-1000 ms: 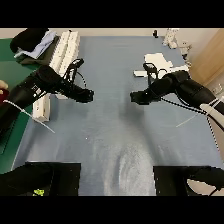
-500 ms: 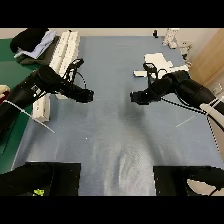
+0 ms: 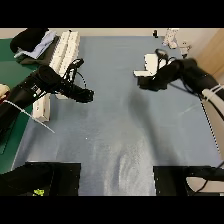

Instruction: Fold the box.

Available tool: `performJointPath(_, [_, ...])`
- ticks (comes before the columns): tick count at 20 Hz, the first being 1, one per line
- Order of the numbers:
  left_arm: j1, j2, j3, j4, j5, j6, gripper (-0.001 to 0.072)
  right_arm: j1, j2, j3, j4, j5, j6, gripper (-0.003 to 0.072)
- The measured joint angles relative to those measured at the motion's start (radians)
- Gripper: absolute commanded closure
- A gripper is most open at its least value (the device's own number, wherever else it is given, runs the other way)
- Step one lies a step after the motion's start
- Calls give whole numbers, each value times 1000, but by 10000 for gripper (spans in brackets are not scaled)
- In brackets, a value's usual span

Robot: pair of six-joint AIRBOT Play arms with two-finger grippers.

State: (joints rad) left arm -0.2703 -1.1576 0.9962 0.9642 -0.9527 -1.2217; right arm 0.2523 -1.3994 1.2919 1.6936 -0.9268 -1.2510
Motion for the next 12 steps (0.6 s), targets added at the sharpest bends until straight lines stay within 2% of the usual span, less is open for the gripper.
performJointPath(5, [0, 0, 0, 0, 0, 0, 697, -349, -258, 367, 27, -109, 0, 369])
performJointPath(9, [0, 0, 0, 0, 0, 0, 697, -540, -436, 543, 169, -140, -60, 370])
performJointPath(12, [0, 0, 0, 0, 0, 0, 697, -602, -552, 637, 264, -157, -114, 371])
